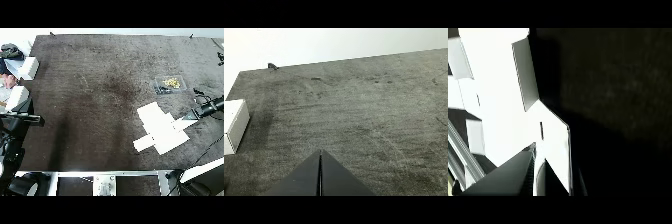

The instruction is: Fold the box and place the chain.

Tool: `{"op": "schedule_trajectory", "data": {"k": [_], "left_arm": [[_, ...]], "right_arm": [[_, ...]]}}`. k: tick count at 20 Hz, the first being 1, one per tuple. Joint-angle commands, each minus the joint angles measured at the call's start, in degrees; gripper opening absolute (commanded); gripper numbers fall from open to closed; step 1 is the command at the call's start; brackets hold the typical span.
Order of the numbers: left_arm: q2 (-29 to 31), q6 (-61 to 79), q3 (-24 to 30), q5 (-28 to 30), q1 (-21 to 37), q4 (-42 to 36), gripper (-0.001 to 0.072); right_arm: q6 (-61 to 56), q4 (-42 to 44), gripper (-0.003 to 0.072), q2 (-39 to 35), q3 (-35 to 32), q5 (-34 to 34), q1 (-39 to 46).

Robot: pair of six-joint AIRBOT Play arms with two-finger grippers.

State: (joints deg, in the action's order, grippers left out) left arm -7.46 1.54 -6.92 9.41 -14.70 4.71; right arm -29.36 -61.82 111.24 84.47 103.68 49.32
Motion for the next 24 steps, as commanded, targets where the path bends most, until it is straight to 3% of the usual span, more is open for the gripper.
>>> {"op": "schedule_trajectory", "data": {"k": [1, 5, 6, 8, 11, 15, 21, 24], "left_arm": [[0.00, 0.02, 0.00, 0.02, -0.02, 0.00, 0.0011], [0.00, 0.02, 0.02, 0.00, -0.02, 0.00, 0.0011], [0.00, 0.02, 0.02, 0.02, -0.02, 0.02, 0.0011], [0.00, 0.02, 0.02, 0.02, -0.02, 0.00, 0.0011], [0.00, 0.02, 0.00, 0.02, -0.02, 0.00, 0.0011], [0.00, 0.02, 0.00, 0.02, -0.02, 0.00, 0.0011], [0.00, 0.02, 0.02, 0.02, -0.02, 0.00, 0.0011], [0.00, 0.02, 0.02, 0.00, -0.02, 0.00, 0.0011]], "right_arm": [[0.07, -2.49, 0.0262, -0.26, -0.98, 0.02, -0.20], [1.40, -2.51, 0.0147, -0.26, -0.98, 0.04, -2.36], [1.75, -2.49, 0.0048, -0.28, -0.98, 0.02, -3.37], [1.97, -2.16, -0.0020, -0.55, -1.07, 0.04, -4.94], [3.28, 1.16, -0.0020, -4.76, -4.24, -0.04, -7.15], [7.41, 14.03, -0.0020, -12.28, -12.96, -1.51, -9.62], [10.54, 34.18, -0.0021, -21.81, -27.98, -15.43, -19.37], [8.39, 42.58, -0.0021, -26.56, -32.81, -27.15, -27.85]]}}
